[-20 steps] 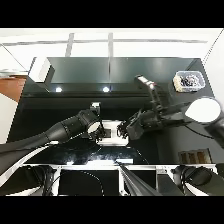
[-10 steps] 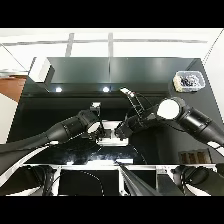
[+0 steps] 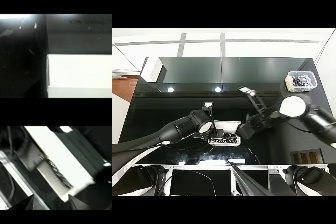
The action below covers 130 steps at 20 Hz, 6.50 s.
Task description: Fold the box and place the chain.
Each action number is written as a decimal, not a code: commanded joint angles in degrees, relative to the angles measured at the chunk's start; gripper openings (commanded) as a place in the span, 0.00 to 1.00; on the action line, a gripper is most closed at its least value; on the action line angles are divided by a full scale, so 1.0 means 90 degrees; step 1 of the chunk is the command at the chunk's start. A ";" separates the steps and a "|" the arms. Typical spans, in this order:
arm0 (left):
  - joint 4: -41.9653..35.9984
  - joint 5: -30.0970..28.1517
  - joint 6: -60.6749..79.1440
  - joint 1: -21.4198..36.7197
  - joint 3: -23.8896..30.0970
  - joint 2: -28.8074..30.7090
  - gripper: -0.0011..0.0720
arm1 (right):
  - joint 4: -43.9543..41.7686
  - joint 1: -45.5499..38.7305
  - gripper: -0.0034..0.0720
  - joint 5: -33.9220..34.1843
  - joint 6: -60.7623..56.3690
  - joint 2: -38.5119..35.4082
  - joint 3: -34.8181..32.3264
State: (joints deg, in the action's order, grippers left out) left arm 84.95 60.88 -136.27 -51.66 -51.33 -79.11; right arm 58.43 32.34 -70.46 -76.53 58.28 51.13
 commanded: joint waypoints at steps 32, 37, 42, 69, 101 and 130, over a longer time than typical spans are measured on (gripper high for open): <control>-0.0231 0.3354 0.5736 0.0753 -0.2154 0.0899 0.78 | 0.1073 -0.1848 0.71 -0.0398 -0.0289 -0.1382 -0.0002; -0.1469 0.2205 0.7257 0.2186 -0.1156 0.2460 0.78 | 0.1596 -0.1848 0.71 -0.1003 -0.0702 -0.1382 -0.0002; -0.4692 0.1717 0.9957 0.3657 0.0253 0.2854 0.78 | 0.1848 -0.1848 0.71 -0.1270 -0.1309 -0.1382 -0.0002; -0.5326 -0.0333 1.6415 0.3597 0.1605 0.0393 0.99 | 0.2186 -0.1848 0.71 -0.1035 -0.1880 -0.1379 -0.0002; -0.5719 -0.1270 1.5783 0.2730 0.1673 0.0401 0.99 | 0.2181 -0.1846 0.71 -0.0148 -0.1880 -0.1379 -0.0002; -0.6186 -0.1542 1.6502 0.2730 0.1664 0.0316 0.67 | 0.0109 -0.1834 0.99 0.1722 -0.0104 -0.0129 -0.0002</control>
State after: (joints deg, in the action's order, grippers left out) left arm 29.19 46.96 12.27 -27.09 -36.32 -76.23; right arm 70.08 15.79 -61.43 -86.00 51.96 51.13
